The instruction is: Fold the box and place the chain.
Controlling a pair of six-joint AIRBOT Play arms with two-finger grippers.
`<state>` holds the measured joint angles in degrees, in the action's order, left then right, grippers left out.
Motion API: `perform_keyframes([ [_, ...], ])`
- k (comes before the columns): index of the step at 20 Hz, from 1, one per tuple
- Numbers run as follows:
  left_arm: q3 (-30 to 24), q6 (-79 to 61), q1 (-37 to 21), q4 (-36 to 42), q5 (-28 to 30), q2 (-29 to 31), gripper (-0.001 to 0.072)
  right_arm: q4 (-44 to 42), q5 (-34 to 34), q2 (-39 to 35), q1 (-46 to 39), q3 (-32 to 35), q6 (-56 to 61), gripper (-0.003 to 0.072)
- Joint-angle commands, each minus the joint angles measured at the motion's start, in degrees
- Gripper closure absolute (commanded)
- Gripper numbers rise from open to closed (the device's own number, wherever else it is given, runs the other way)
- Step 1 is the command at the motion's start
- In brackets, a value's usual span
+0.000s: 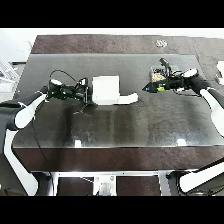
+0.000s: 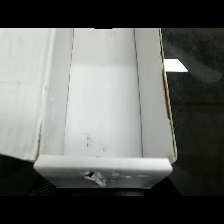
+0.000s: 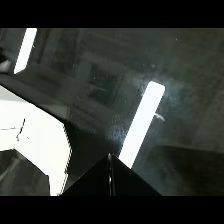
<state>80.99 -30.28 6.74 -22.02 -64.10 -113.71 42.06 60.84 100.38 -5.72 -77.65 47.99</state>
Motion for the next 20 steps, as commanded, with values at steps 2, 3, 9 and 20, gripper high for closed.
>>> perform_keyframes([
  [2, 0.0, 0.0, 0.0, 0.0, 0.0, 0.0, 0.0299, 1.5, -0.4, 3.4, 3.8, 0.3, 4.8, 0.0669],
  [3, 0.0, 0.0, 0.0, 0.0, 0.0, 0.0, 0.0299, 1.5, -0.4, 3.9, 4.8, 0.3, 5.3, 0.0669],
  [9, 0.0, 0.0, 0.0, 0.0, 0.0, 0.0, 0.0299, 0.3, -0.4, 4.4, 11.7, 0.2, 5.9, 0.0669],
  [20, 0.0, 0.0, 0.0, 0.0, 0.0, 0.0, 0.0298, 0.1, 4.0, 1.7, 13.0, -4.0, 6.3, 0.0668],
])
